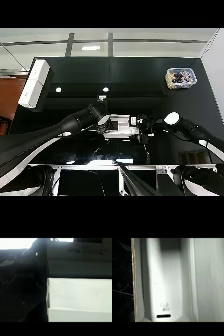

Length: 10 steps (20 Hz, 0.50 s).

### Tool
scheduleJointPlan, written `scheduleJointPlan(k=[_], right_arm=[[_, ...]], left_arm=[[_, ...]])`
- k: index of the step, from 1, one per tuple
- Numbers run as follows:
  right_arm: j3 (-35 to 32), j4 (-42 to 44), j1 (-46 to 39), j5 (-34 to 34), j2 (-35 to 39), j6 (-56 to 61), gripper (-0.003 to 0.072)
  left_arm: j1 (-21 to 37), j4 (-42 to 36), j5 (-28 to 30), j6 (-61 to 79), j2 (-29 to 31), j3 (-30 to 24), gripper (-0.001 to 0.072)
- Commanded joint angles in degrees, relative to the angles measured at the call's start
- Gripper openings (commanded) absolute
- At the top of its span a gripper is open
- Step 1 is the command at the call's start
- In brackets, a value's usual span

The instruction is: Fold the box and place the chain.

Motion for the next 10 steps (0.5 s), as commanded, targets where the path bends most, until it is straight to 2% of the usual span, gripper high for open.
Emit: scheduleJointPlan(k=[1, 2, 3, 4, 7, 10], right_arm=[[0.0, 0.0, 0.0, -0.4, 0.0, 0.0, 0.0310], [0.0, 0.0, 0.0, -0.4, 0.1, 0.0, 0.0335], [0.0, 0.0, 0.0, -0.4, 0.3, 0.2, 0.0457], [0.0, 0.0, 0.0, -0.7, 0.6, 1.0, 0.0650], [0.0, -2.2, -0.1, -0.5, 2.9, 5.3, 0.0651], [0.0, -9.7, -0.2, 4.3, 7.1, 8.8, 0.0649]], left_arm=[[0.2, -0.2, -0.3, 0.7, 0.0, 0.1, 0.0028], [0.3, -0.2, -0.5, 0.7, 0.0, 0.1, 0.0028], [0.3, -0.2, -0.5, 0.8, 0.0, 0.1, 0.0028], [0.3, -0.2, -0.4, 0.8, 0.0, 0.1, 0.0028], [0.5, 0.0, -0.6, 1.5, 0.0, 0.1, 0.0028], [0.5, 0.9, -2.6, 2.5, 0.0, 0.2, 0.0028]])
